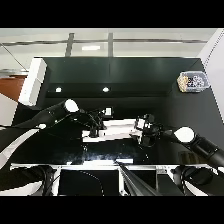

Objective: Fold the box and place the chain.

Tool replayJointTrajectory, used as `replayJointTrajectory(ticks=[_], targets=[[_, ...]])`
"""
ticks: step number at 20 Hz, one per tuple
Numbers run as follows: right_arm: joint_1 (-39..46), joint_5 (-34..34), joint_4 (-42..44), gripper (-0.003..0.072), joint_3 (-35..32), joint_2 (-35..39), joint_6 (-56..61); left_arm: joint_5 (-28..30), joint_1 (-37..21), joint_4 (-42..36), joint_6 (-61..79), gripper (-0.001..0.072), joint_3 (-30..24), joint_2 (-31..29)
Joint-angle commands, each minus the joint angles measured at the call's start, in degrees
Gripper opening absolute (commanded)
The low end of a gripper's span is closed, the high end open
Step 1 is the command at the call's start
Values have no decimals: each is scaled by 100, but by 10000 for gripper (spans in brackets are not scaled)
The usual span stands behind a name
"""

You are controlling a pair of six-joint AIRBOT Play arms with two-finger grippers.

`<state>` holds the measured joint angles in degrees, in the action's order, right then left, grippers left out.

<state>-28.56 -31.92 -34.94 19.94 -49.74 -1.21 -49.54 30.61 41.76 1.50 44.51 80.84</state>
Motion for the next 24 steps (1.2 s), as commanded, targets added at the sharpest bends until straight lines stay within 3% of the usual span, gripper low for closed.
replayJointTrajectory(ticks=[1,13,17,24], targets=[[0,-455,92,697,4,-101,-144,-2,4,-2,0,27,0,-2],[-2,-697,120,697,4,-809,-1172,-4,7,-2,-2,26,0,-2],[-2,-682,756,697,4,-962,-1663,-13,7,-2,-24,27,0,-2],[-2,-654,723,697,4,-1102,-1665,-4,7,-2,-44,27,0,-2]])
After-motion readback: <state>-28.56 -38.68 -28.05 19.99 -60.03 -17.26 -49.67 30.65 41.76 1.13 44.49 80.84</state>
